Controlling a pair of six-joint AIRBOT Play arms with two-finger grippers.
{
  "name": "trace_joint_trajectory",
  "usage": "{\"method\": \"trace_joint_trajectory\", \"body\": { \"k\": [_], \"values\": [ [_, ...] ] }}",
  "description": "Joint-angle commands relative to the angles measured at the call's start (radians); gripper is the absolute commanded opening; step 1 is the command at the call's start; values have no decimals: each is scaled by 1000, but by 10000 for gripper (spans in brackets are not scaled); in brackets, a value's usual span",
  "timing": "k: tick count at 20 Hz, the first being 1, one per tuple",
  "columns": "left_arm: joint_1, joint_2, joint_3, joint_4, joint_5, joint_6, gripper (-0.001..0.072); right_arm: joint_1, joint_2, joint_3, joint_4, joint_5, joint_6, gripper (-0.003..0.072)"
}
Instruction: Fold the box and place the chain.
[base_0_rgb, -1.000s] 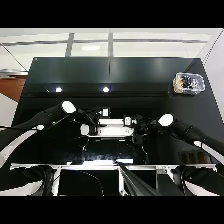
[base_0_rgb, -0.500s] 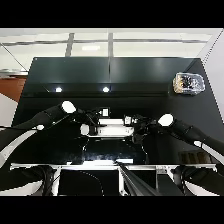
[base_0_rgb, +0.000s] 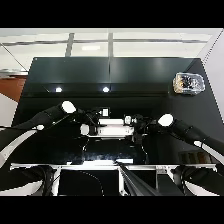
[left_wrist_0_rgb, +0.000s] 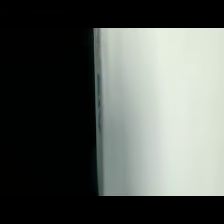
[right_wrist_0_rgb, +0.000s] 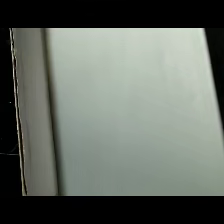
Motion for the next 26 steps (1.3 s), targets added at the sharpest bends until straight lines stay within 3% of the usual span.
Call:
{"method": "trace_joint_trajectory", "body": {
  "k": [1, 26],
  "values": [
    [0, 0, 0, 0, 0, 0, 27, -1, 1, 0, -8, 7, 4, 702],
    [-1, 0, 0, 0, 1, 0, 27, -17, 0, 0, 65, 42, -45, 703]
  ]
}}
